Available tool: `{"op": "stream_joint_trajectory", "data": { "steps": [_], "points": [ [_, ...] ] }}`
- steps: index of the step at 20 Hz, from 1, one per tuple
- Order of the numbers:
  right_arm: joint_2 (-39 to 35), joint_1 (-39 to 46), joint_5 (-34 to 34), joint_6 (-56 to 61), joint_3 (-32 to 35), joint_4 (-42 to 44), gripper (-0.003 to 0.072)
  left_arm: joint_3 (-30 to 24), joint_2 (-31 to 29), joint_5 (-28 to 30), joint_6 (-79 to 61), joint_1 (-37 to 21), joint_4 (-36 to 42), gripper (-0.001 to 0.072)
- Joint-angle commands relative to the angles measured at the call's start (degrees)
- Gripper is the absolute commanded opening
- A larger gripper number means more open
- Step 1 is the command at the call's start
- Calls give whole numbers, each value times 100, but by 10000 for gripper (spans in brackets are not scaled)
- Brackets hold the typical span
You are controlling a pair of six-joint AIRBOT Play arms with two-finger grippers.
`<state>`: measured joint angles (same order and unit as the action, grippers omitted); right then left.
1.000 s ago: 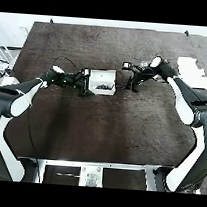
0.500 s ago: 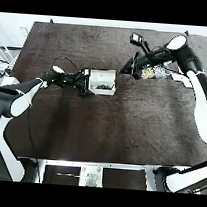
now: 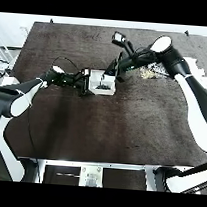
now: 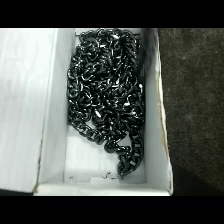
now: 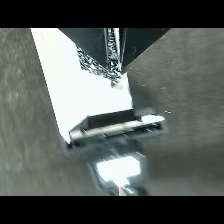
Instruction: Fold the box and place the chain.
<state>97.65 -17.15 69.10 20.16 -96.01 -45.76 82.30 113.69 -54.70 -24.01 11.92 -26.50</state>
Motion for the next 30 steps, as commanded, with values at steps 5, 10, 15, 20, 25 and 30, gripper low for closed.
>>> {"op": "stream_joint_trajectory", "data": {
  "steps": [5, 10, 15, 20, 25, 30],
  "points": [
    [527, -83, -649, 46, 365, 15, 603, 0, -4, 2, 0, 0, 0, 419],
    [-348, 208, -992, 223, 323, 42, 602, 2, -4, 2, 0, 0, 0, 419],
    [-260, 315, -254, 1493, 774, 85, 601, 0, -4, 7, 0, -2, 0, 419],
    [-229, 61, -496, 1587, 2006, 887, 601, 0, -4, 7, 0, -2, 0, 419],
    [221, -188, -1187, 2238, 2332, 979, 601, 0, -4, 2, 0, -2, 0, 419],
    [525, -315, -1768, 2638, 2332, 1019, 601, 0, -4, 2, 0, -2, 0, 419]
  ]
}}
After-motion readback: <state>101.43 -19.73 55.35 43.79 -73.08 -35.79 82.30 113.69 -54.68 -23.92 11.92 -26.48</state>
